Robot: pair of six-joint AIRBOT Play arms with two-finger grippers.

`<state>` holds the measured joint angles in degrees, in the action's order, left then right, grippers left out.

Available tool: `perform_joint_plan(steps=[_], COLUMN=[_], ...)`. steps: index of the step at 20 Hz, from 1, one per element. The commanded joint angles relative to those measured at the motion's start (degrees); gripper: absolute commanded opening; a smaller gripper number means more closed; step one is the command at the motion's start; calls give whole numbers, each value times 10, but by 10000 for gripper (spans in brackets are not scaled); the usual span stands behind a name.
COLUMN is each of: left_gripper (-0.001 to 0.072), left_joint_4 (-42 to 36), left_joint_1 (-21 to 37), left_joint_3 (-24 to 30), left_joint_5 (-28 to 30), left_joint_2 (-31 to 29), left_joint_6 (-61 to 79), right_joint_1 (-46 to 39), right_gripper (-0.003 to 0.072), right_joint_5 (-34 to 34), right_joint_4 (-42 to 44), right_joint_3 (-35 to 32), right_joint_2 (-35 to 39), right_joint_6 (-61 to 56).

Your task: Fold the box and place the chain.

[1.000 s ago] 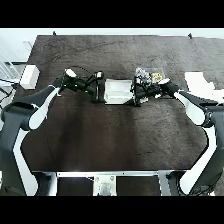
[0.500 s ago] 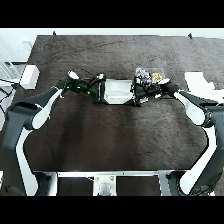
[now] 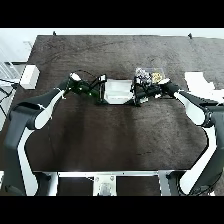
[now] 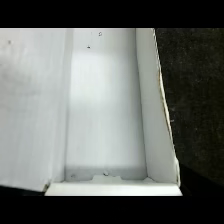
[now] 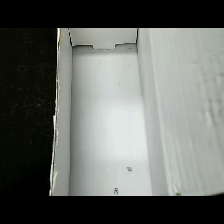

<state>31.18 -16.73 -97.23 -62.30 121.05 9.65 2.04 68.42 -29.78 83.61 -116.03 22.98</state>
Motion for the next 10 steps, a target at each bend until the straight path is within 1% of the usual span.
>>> perform_joint_plan(steps=[1, 10], left_gripper=[720, 720], left_joint_4=[0, -5], left_joint_1=[0, -7], left_joint_3=[0, 0], left_joint_5=[3, 9], left_joint_2=[1, 1], left_joint_6=[3, 9], right_joint_1=[0, 0], right_gripper=[435, 435], right_joint_5=[0, 0], right_joint_4=[0, 0], right_joint_3=[0, 0], right_joint_2=[0, 0], right_joint_6=[0, 0])
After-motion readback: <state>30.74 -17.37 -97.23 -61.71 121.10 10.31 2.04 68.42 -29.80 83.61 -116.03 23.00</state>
